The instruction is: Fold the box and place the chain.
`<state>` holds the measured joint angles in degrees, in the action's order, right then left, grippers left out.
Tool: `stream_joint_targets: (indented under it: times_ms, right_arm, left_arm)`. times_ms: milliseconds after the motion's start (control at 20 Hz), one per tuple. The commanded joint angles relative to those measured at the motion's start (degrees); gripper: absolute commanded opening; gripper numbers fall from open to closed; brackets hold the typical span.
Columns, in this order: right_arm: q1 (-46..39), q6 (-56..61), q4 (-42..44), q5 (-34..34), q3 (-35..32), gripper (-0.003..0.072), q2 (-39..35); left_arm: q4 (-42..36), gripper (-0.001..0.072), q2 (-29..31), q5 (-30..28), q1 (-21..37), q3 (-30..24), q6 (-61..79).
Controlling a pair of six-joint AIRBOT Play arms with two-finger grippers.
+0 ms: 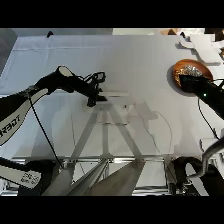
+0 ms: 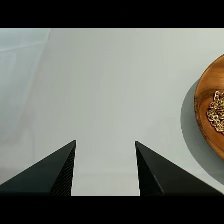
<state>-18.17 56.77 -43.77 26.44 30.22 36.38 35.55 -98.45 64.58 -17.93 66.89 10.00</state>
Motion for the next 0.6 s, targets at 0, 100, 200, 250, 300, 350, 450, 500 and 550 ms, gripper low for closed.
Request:
stream_joint_targets:
  times_ms: [0,100,200,250,300,350,450,500,550]
  right_arm:
    - [0.0,0.0,0.0,0.1,0.0,0.04,0.0]
    - [0.0,0.0,0.0,0.2,0.0,0.04,0.0]
    - [0.0,0.0,0.0,0.2,0.0,0.04,0.0]
    - [0.0,0.0,0.0,0.2,0.0,0.04,0.0]
    - [0.0,0.0,0.0,0.2,0.0,0.04,0.0]
    - [0.0,0.0,0.0,0.2,0.0,0.04,0.0]
    - [0.0,0.0,0.0,0.2,0.0,0.04,0.0]
    - [0.0,0.0,0.0,0.1,0.0,0.04,0.0]
    - [0.0,0.0,0.0,0.1,0.0,0.04,-0.1]
  left_arm:
    - [-0.8,0.0002,-0.1,-1.6,0.0,0.0,0.5]
    - [-0.8,0.0002,-0.5,-2.5,0.0,0.0,0.5]
    - [-1.0,0.0003,-1.1,-2.3,0.0,0.0,0.5]
    - [-1.0,0.0003,-1.4,-2.2,0.0,0.0,0.5]
    - [-1.0,0.0004,-1.5,-2.2,0.0,0.0,0.5]
    - [-1.0,0.0004,-1.6,-2.2,0.0,0.0,0.5]
    - [-1.0,0.0008,-1.6,-2.2,0.0,0.0,0.5]
    - [-1.0,0.0009,-1.6,-2.2,0.0,0.0,0.5]
    - [-1.0,0.001,-1.6,-2.2,0.0,0.0,0.5]
